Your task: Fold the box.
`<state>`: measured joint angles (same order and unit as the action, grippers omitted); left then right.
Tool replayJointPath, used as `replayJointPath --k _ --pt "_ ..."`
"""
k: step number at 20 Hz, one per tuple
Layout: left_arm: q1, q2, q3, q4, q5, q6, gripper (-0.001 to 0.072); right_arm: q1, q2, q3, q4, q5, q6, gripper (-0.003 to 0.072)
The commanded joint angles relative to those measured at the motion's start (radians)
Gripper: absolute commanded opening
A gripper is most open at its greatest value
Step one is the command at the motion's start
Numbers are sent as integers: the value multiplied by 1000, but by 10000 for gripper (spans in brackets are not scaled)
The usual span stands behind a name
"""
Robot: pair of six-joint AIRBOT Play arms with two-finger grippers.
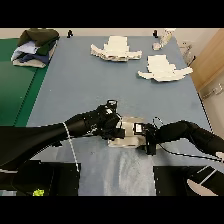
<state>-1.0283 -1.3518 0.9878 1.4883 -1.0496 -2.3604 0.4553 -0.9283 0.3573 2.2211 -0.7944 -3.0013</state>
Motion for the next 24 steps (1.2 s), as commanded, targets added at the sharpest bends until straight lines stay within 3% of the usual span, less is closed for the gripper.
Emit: replayJointPath --k 1,4,5,6,7,11,16,17,18,19,24 --pt "-3 -3 3 8 -2 3 14 1 1 1 0 0 -1 522" --pt "-3 -3 3 4 -7 4 16 1 1 1 0 0 -1 522" --pt "-3 -3 3 4 -6 8 177 1 1 1 0 0 -1 522" --pt "-3 -3 3 4 -7 8 450 1 1 1 0 0 -1 522" --pt "-3 -3 3 3 -8 8 545 1 1 1 0 0 -1 522" --pt "-3 19 10 -25 -14 22 545 1 1 1 0 0 -1 521" --pt "-3 188 50 -24 -147 102 541 1 1 1 0 0 -1 522" --pt "0 227 51 -20 -175 118 404 1 1 1 0 0 -1 522" --pt "1 265 51 -12 -205 146 60 1 1 1 0 0 -1 522" --pt "1 292 51 5 -223 195 13 1 1 1 0 0 -1 522" --pt "68 296 51 87 -190 408 13 1 1 1 0 0 -1 522"
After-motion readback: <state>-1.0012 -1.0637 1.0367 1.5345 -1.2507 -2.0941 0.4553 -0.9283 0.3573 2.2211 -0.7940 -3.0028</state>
